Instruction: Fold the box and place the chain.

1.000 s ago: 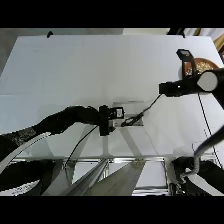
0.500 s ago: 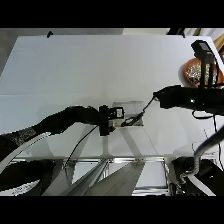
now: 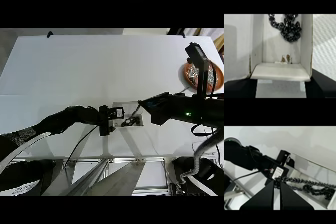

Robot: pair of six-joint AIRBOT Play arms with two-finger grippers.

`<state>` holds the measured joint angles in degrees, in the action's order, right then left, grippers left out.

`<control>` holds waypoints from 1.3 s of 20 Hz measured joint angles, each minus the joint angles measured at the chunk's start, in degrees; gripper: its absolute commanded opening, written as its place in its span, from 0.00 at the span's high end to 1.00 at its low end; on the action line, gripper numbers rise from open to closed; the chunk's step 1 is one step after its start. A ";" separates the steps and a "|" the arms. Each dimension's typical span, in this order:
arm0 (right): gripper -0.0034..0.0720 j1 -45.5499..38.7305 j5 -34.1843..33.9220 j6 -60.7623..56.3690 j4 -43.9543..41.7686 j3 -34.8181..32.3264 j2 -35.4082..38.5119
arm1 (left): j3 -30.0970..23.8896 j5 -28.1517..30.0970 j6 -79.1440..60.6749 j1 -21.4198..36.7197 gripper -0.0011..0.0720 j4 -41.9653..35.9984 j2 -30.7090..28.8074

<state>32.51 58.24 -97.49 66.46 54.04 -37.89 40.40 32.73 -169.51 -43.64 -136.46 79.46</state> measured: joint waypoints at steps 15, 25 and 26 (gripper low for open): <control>0.94 1.18 -3.61 -0.90 3.48 -10.62 -13.86 | 0.00 0.00 -0.02 0.00 0.70 0.00 0.00; 0.66 1.09 -6.29 -0.92 3.58 -14.84 -21.88 | 0.00 0.00 -0.02 0.00 0.70 0.00 0.00; 0.66 0.81 -6.23 -0.57 3.54 -14.62 -21.73 | 0.00 0.00 -0.02 0.00 0.70 0.02 0.00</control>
<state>33.32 52.01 -98.06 70.00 39.42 -59.61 40.40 32.73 -169.53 -43.64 -136.44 79.46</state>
